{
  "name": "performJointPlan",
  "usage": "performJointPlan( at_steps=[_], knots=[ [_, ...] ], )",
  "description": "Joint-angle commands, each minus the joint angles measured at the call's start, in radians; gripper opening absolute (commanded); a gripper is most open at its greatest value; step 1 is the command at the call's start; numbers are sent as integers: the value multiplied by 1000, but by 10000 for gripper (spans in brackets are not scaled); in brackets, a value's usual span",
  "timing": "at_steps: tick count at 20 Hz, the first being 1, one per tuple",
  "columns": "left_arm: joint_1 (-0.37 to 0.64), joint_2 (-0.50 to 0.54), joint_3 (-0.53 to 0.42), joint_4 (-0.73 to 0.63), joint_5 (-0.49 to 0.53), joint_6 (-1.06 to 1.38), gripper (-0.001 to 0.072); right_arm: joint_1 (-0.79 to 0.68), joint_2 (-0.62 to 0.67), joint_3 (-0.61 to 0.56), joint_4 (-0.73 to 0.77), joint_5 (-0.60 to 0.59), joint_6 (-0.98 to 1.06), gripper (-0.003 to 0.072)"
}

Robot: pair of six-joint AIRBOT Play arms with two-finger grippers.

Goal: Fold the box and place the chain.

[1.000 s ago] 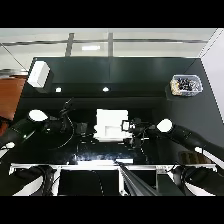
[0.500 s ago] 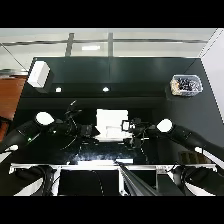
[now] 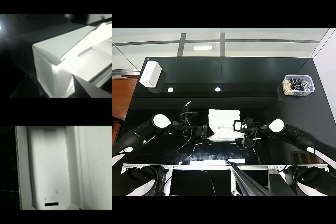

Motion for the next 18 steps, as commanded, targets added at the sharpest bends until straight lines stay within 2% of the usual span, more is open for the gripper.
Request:
performJointPlan(
  at_steps=[1,4,6,9,12,15,16,18],
  knots=[
    [-62,0,16,134,70,-153,704,1,0,0,0,0,0,311],
    [-144,0,65,312,111,-335,704,1,0,0,0,0,0,311],
    [-190,0,100,467,102,-500,703,1,0,0,0,0,0,310],
    [-245,0,145,624,71,-698,700,1,0,0,0,0,0,311],
    [-280,-1,173,675,64,-753,678,1,0,0,0,0,0,310],
    [-284,-19,181,693,11,-799,654,1,0,0,0,0,0,311],
    [-284,-31,181,692,-3,-799,576,1,0,0,0,0,0,311],
    [-284,-53,181,689,-27,-799,552,1,0,0,0,0,0,311]
  ],
)
